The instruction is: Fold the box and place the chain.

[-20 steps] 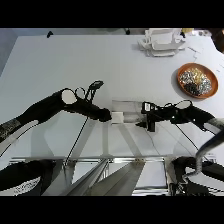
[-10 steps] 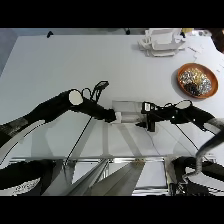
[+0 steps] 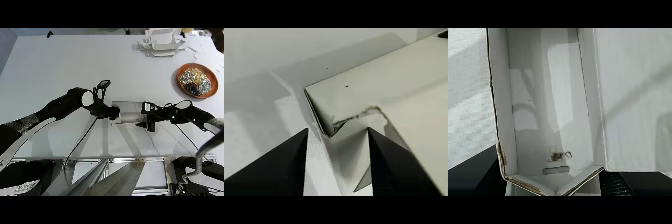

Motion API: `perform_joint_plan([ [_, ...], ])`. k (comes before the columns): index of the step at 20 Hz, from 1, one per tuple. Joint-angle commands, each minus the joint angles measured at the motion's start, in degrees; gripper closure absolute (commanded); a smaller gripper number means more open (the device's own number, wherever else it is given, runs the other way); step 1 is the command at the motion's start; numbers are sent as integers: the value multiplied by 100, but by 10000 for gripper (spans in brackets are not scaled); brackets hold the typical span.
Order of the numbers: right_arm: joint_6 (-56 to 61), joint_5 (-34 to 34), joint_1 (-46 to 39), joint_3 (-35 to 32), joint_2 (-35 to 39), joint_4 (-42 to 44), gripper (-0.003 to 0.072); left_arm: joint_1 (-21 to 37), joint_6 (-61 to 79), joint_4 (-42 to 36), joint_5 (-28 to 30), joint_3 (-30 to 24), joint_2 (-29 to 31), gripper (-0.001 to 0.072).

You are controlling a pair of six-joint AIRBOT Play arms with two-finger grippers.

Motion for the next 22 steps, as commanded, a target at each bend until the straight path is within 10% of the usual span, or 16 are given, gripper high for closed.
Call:
perform_joint_plan([
  [1, 2, 0, 0, -2, 4, 0, 207, -192, -1091, 872, -765, 424, -181, 369],
  [8, 2, 2, 0, -2, 4, 2, 207, -638, -2081, 1473, -2002, 1661, -1003, 371],
  [18, 2, 0, 0, -2, 4, 0, 207, -828, -3095, 1932, -1753, 1661, -1303, 381],
  [22, 2, 2, 0, -2, 4, 0, 207, -929, -3348, 2031, -1602, 1661, -1305, 565],
])
